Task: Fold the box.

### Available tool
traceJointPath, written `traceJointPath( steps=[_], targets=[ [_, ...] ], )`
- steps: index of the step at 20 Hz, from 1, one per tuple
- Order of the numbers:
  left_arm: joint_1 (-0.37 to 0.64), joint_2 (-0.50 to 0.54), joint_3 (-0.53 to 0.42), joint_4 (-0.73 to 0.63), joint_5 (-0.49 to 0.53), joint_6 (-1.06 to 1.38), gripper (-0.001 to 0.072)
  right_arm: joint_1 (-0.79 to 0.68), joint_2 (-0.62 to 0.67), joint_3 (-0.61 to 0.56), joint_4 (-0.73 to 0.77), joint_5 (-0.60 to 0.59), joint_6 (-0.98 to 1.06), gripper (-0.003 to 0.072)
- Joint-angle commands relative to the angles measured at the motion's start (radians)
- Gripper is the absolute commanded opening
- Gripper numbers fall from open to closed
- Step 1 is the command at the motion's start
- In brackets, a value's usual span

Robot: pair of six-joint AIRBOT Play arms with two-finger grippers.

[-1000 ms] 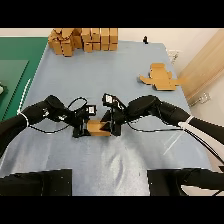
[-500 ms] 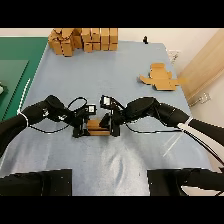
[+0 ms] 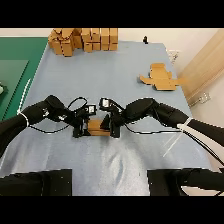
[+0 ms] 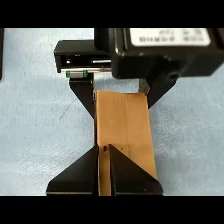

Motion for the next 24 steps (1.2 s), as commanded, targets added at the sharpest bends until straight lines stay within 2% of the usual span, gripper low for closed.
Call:
traceJointPath(
  steps=[1,2,3,10,15,19,20,21,22,24],
  targets=[
    [0.001,0.000,0.000,0.000,0.000,0.000,0.0017,0.000,-0.006,0.000,-0.029,-0.031,0.066,0.0108],
    [0.001,0.000,0.000,0.000,0.000,0.000,0.0016,0.000,-0.012,0.000,-0.026,-0.035,0.066,0.0197],
    [0.001,0.000,0.000,0.000,0.000,0.000,0.0016,0.000,-0.023,0.000,-0.024,-0.035,0.066,0.0336],
    [0.001,0.000,0.000,0.000,0.000,0.000,0.0017,0.000,-0.068,0.000,-0.013,-0.035,0.076,0.0349],
    [0.001,0.000,0.000,0.000,-0.001,0.000,0.0016,0.000,0.048,0.001,-0.014,0.000,0.076,0.0349],
    [0.001,0.000,0.000,-0.002,0.002,-0.002,0.0016,-0.003,0.139,0.001,-0.083,0.000,0.148,0.0346],
    [0.001,0.002,0.000,-0.003,0.005,-0.024,0.0015,-0.010,0.156,0.001,-0.108,-0.002,0.211,0.0279],
    [0.001,0.008,0.002,-0.011,0.012,-0.059,0.0014,-0.018,0.173,0.000,-0.149,-0.008,0.284,0.0134],
    [0.002,0.019,0.006,-0.018,0.021,-0.086,0.0012,-0.025,0.189,0.000,-0.212,-0.023,0.358,0.0049],
    [0.004,0.060,0.024,-0.031,0.071,-0.168,0.0011,-0.042,0.227,0.000,-0.363,-0.047,0.529,0.0009]
  ],
)
